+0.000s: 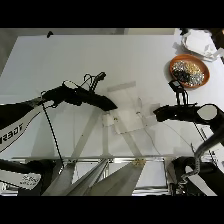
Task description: Fold the box and place the chain.
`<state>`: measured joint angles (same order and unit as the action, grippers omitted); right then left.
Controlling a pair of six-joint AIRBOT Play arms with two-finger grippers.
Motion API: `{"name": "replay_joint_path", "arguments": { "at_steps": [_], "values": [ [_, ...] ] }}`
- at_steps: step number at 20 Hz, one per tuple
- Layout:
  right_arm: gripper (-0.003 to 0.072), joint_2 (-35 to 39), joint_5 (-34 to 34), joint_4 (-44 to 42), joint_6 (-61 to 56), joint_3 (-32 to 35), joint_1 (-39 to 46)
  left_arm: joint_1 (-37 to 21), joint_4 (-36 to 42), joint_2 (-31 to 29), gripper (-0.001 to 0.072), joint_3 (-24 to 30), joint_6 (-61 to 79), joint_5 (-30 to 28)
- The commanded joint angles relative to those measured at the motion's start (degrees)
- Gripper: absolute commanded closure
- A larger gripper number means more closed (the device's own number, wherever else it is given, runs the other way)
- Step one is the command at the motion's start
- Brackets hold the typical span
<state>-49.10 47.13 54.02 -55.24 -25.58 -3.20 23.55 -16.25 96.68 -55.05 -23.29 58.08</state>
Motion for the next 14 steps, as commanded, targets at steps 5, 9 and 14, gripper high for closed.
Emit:
{"name": "replay_joint_path", "arguments": {
  "at_steps": [5, 9, 14],
  "values": [
    [0.0666, 0.0, 0.7, 0.0, 0.0, 0.0, -0.1, 0.1, -0.1, -1.4, 0.0705, -0.1, 10.4, 0.7],
    [0.0576, 0.0, 3.5, -0.5, -0.3, -0.1, -0.1, 0.1, -0.6, -2.4, 0.0706, -0.1, 12.8, 2.0],
    [0.0316, 0.2, 10.4, -0.4, -4.5, -3.5, 0.0, 0.8, -7.1, -7.6, 0.0706, -0.1, 15.6, 2.8]
  ]
}}
